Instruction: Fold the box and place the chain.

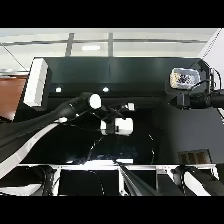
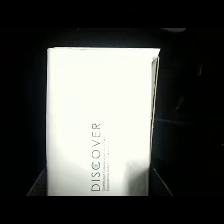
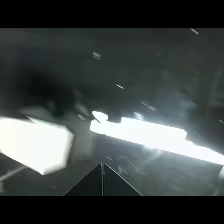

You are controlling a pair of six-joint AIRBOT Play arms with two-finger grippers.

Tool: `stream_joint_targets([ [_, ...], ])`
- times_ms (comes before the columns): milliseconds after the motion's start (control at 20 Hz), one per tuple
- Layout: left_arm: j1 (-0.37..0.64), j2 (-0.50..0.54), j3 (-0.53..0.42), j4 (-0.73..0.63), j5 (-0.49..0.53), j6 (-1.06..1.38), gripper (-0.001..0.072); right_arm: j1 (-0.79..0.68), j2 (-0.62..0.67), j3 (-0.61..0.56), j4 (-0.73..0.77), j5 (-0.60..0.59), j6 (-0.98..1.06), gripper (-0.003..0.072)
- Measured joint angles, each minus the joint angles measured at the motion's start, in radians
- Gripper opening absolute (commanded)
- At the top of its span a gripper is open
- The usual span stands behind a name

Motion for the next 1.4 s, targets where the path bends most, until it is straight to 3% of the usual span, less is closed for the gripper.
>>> stream_joint_targets([
  [250, 0.199, 0.154, -0.026, 0.248, -0.14, -0.405, 0.0327, 0.0, 0.0, 0.0, -0.073, 0.011, 0.035, 0.0019],
  [550, 0.681, 0.346, -0.241, 0.391, -0.3, -0.673, 0.0328, 0.0, 0.0, -0.002, -0.095, -0.002, 0.042, 0.0019],
  [700, 0.932, 0.421, -0.329, 0.399, -0.311, -0.716, 0.0328, 0.001, 0.0, -0.002, -0.1, -0.01, 0.045, 0.0018],
  [850, 1.101, 0.467, -0.363, 0.417, -0.267, -0.703, 0.0328, 0.001, 0.0, -0.002, -0.1, -0.019, 0.045, 0.0018],
  [1050, 1.191, 0.483, -0.379, 0.414, -0.179, -0.629, 0.0328, 0.001, 0.0, -0.002, -0.101, -0.042, 0.045, 0.0018],
  [1400, 1.22, 0.451, -0.384, 0.403, -0.003, -0.589, 0.0328, 0.001, 0.0, -0.002, -0.101, -0.069, 0.055, 0.0018],
])
